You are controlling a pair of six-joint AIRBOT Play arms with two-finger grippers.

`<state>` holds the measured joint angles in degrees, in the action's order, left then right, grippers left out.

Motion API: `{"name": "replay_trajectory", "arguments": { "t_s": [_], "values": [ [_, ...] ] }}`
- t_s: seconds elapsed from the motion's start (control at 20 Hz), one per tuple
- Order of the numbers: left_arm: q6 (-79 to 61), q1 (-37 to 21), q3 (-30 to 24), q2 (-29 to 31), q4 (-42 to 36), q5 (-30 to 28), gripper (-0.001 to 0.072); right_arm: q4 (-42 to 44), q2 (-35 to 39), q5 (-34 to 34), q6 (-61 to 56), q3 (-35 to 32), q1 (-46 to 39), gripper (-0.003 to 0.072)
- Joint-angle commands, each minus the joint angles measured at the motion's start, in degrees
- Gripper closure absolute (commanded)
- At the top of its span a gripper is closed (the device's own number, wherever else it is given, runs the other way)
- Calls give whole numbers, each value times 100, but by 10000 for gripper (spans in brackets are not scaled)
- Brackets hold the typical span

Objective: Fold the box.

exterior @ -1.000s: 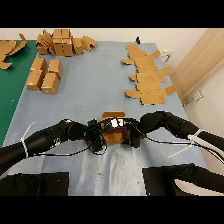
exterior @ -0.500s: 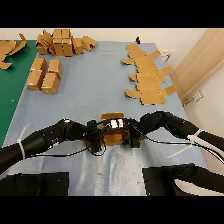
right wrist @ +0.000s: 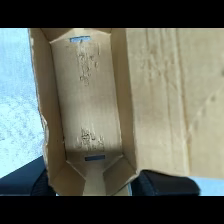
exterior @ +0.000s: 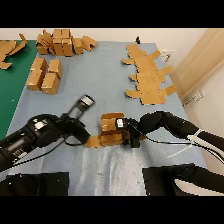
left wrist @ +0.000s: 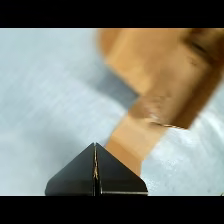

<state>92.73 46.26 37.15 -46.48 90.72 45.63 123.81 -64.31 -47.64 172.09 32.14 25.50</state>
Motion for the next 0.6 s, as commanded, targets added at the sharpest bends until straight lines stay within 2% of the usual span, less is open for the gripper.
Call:
{"name": "replay_trajectory", "arguments": {
  "t_s": [0.0,0.1,0.25,0.45,0.55],
  "values": [
    [3147,-546,-267,317,442,1141,699,0,0,-2,-2,-2,-2,99],
    [2979,-841,-667,232,-546,992,698,0,0,-2,-2,0,-2,100],
    [2616,-931,-1080,28,-1746,291,699,-2,0,0,-2,0,-2,99],
    [2490,-737,-1167,-212,-2542,-479,699,0,0,24,0,0,-2,99],
    [2494,-614,-1167,-339,-2717,-662,699,2,0,24,-2,0,-2,100]
  ]
}}
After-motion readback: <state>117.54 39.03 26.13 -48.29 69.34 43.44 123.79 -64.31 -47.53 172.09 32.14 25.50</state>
